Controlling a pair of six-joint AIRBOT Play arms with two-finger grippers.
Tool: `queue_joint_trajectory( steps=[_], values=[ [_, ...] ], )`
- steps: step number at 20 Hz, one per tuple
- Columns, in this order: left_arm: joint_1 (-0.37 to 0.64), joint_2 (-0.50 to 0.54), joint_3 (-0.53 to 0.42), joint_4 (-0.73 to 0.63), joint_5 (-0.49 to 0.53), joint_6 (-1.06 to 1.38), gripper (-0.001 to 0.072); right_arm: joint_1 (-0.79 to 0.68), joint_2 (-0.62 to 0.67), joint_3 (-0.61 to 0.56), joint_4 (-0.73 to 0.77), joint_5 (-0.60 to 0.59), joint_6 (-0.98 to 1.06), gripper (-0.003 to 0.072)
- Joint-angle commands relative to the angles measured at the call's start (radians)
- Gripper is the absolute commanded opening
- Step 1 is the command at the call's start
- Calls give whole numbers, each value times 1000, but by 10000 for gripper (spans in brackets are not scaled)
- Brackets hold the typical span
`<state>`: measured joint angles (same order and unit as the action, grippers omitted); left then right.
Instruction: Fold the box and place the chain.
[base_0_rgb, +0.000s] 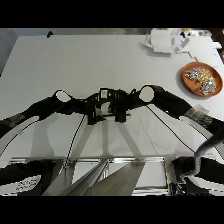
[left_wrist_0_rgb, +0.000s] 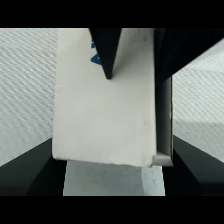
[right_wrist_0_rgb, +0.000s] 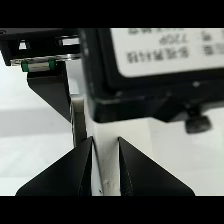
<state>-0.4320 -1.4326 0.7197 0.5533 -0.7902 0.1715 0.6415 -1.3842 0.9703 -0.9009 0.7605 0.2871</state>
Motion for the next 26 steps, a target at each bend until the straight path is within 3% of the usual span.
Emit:
queue_joint_trajectory(
  steps=[1,11,12,13,15,26],
  values=[
    [0,0,0,1,1,0,451,5,-1,0,-9,17,3,120],
    [0,1,0,1,1,1,451,24,-2,-29,-20,30,4,122],
    [0,1,0,1,1,1,451,24,-2,-29,-19,36,4,158],
    [0,1,0,1,1,0,451,24,-2,-29,-19,39,3,259],
    [0,1,0,1,1,0,451,24,3,-29,-16,39,3,317],
    [0,0,0,1,1,1,451,3,53,-29,31,68,4,320]
  ],
)
